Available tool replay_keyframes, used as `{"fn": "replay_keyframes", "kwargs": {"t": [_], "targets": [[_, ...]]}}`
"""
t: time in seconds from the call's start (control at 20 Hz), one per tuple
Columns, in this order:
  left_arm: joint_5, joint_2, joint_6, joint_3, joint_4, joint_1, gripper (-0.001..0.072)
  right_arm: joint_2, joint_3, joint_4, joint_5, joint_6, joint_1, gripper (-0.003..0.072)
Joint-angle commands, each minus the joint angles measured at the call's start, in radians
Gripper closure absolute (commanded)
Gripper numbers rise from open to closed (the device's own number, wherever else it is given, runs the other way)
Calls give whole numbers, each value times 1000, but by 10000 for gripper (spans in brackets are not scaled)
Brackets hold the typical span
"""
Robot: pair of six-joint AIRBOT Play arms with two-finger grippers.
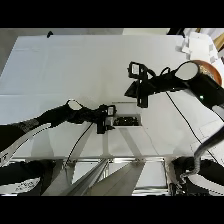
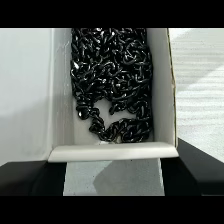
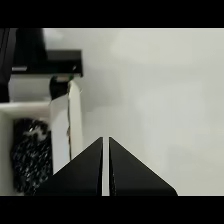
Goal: Fold the box and place the chain.
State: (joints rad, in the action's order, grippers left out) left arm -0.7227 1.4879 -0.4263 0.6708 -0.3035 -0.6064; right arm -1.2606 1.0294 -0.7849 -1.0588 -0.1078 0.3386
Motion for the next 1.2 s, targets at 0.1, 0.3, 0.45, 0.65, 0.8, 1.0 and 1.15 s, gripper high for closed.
{"fn": "replay_keyframes", "kwargs": {"t": [0.1, 0.3, 0.45, 0.65, 0.8, 1.0, 1.15], "targets": [[0, 0, 0, 1, 0, 0, 439, -58, 5, -68, -113, 3, 3, 652], [0, 0, 0, 1, 0, 0, 439, -48, -16, -105, -144, 5, 55, 631], [0, 0, 0, 1, 0, 0, 439, -26, -32, -110, -163, 12, 91, 548], [0, 0, 0, 1, 0, 0, 439, 21, -36, -110, -183, 12, 122, 484], [0, 0, 0, 1, 0, 0, 439, 24, -66, -132, -154, 11, 143, 460], [0, 0, 0, 1, 0, 0, 439, 24, -114, -205, -63, 0, 146, 444], [0, 0, 0, 1, 0, 0, 439, 24, -114, -197, -29, 0, 146, 382]]}}
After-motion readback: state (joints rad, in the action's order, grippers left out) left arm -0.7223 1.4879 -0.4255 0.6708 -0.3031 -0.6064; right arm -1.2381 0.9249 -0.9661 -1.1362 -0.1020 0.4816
